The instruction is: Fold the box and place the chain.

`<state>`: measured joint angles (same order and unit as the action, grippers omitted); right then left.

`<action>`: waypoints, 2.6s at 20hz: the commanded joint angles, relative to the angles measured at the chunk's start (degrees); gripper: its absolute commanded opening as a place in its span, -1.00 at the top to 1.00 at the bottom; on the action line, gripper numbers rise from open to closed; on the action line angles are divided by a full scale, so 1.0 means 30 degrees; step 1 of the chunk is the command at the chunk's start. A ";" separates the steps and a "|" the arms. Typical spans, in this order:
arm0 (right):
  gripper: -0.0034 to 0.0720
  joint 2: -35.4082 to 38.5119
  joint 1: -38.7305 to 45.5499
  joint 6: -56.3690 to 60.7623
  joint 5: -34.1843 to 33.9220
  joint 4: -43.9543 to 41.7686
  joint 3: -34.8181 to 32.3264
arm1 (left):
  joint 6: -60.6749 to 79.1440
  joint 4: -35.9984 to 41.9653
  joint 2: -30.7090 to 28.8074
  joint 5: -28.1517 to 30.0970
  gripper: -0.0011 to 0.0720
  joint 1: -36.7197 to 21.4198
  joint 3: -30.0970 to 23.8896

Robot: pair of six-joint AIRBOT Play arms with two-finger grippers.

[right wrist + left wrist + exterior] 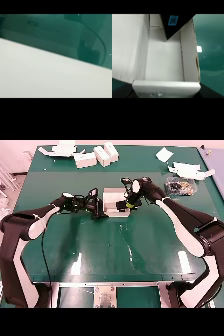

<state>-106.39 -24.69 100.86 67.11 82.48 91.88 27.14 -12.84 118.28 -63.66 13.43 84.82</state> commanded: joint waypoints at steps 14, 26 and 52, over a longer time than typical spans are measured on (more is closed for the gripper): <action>-0.44 0.1996 0.1027 0.0029 0.0299 0.2280 0.0058 | -0.0051 0.0000 -0.0015 -0.0022 -0.34 -0.0007 0.0015; -0.42 0.6047 0.2623 -0.2681 -0.1115 0.7614 0.0058 | -0.0044 0.0000 -0.0015 -0.0022 -0.34 -0.0007 0.0015; -0.08 0.0568 1.1234 -0.3359 -1.0812 0.7468 0.0066 | -0.0036 0.0000 -0.0015 0.0029 -0.34 -0.0007 0.0015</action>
<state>-103.28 8.78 90.98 37.21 105.06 92.01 27.03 -12.84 118.26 -63.66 13.43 84.84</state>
